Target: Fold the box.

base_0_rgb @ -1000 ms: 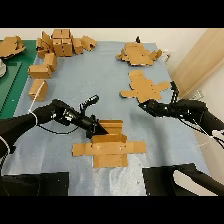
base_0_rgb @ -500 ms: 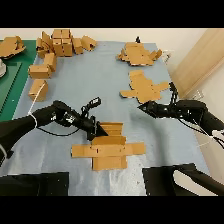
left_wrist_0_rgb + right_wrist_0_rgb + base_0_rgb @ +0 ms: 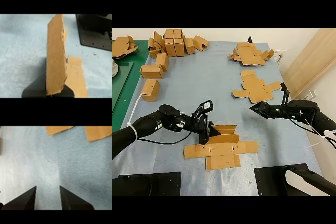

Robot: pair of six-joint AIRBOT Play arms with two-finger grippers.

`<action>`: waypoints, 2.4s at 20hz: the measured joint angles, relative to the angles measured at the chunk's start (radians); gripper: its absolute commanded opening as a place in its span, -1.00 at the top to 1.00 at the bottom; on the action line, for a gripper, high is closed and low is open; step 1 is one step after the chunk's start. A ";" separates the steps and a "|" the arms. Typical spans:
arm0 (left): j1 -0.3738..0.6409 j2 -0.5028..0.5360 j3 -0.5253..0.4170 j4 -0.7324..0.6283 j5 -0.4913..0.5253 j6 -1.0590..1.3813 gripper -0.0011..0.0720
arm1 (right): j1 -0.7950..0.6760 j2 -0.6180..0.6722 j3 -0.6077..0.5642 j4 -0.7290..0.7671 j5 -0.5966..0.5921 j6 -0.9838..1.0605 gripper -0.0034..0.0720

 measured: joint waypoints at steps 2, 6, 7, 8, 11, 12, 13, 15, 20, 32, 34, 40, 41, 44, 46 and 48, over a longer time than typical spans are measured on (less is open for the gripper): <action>-0.011 0.006 -0.003 -0.006 0.008 0.034 0.94 | 0.000 0.000 0.000 0.000 -0.001 0.000 -0.29; -0.018 0.005 -0.006 -0.015 0.082 0.130 0.94 | 0.000 0.000 -0.001 0.000 0.000 0.000 -0.29; -0.018 0.000 -0.006 -0.012 0.094 0.145 0.94 | 0.000 0.000 -0.001 0.000 -0.001 0.000 -0.29; -0.019 -0.006 -0.006 -0.009 0.102 0.158 0.94 | 0.000 0.000 -0.002 0.000 -0.001 0.000 -0.29; -0.020 -0.024 -0.006 0.000 0.107 0.178 0.94 | 0.000 0.000 -0.011 0.000 -0.001 0.000 -0.29; -0.020 -0.027 -0.007 0.000 0.098 0.181 0.94 | 0.000 0.000 -0.016 -0.002 -0.001 0.000 -0.29; -0.020 -0.029 -0.008 0.000 0.082 0.184 0.94 | 0.000 0.000 -0.019 -0.003 0.000 0.000 -0.29; -0.021 -0.029 -0.016 -0.001 0.055 0.188 0.94 | 0.000 0.000 -0.024 -0.004 -0.001 0.000 -0.29; -0.021 -0.026 -0.043 -0.013 0.034 0.220 0.94 | 0.000 0.000 -0.029 -0.007 0.000 0.000 -0.29; -0.012 -0.026 -0.056 -0.014 0.083 0.191 0.94 | 0.000 0.000 -0.029 -0.008 -0.063 -0.016 0.32; -0.001 -0.026 -0.056 -0.012 0.089 0.173 0.94 | 0.000 0.000 -0.029 -0.009 -0.087 -0.022 0.90; 0.009 -0.026 -0.056 -0.006 0.092 0.141 0.94 | 0.017 0.021 -0.029 -0.013 -0.130 -0.064 0.90; 0.009 -0.026 -0.056 -0.006 0.092 0.137 0.94 | 0.032 0.035 -0.029 -0.019 -0.130 -0.069 0.90; 0.009 -0.026 -0.056 -0.007 0.090 0.134 0.94 | 0.082 0.080 -0.029 -0.043 -0.086 -0.069 0.90; 0.009 -0.026 -0.056 -0.006 0.077 0.134 0.94 | 0.104 0.100 -0.029 -0.062 -0.052 -0.060 0.90; 0.009 -0.026 -0.056 -0.002 0.057 0.134 0.94 | 0.114 0.109 -0.029 -0.074 -0.034 -0.053 0.90</action>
